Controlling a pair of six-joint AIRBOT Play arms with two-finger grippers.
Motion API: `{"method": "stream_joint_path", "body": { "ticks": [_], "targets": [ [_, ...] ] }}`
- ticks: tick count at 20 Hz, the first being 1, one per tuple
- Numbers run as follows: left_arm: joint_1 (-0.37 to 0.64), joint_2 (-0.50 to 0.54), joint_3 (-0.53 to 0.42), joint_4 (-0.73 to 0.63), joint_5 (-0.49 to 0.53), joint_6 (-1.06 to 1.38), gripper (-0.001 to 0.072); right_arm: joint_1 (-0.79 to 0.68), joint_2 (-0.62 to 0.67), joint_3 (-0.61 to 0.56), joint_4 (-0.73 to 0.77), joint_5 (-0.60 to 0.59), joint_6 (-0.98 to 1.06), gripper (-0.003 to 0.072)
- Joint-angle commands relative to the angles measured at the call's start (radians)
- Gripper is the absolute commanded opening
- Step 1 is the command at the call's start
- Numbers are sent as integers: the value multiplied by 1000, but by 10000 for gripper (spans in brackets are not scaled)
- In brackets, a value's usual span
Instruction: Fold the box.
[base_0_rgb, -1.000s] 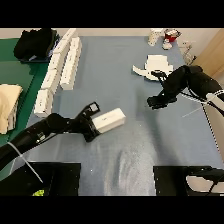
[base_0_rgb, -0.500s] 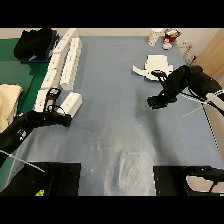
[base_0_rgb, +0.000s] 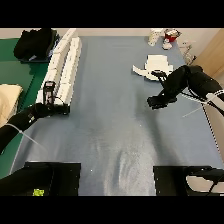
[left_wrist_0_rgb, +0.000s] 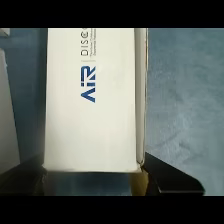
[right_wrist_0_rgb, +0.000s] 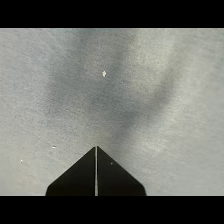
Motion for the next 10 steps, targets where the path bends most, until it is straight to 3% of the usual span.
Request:
{"method": "stream_joint_path", "body": {
  "ticks": [1,6,10],
  "targets": [
    [-7,-128,122,2,61,-10,402,1,0,1,0,0,0,14],
    [-11,-263,284,2,53,-10,402,1,0,1,0,0,0,14],
    [-10,-305,317,2,50,-9,402,1,0,1,0,0,0,15]
  ]
}}
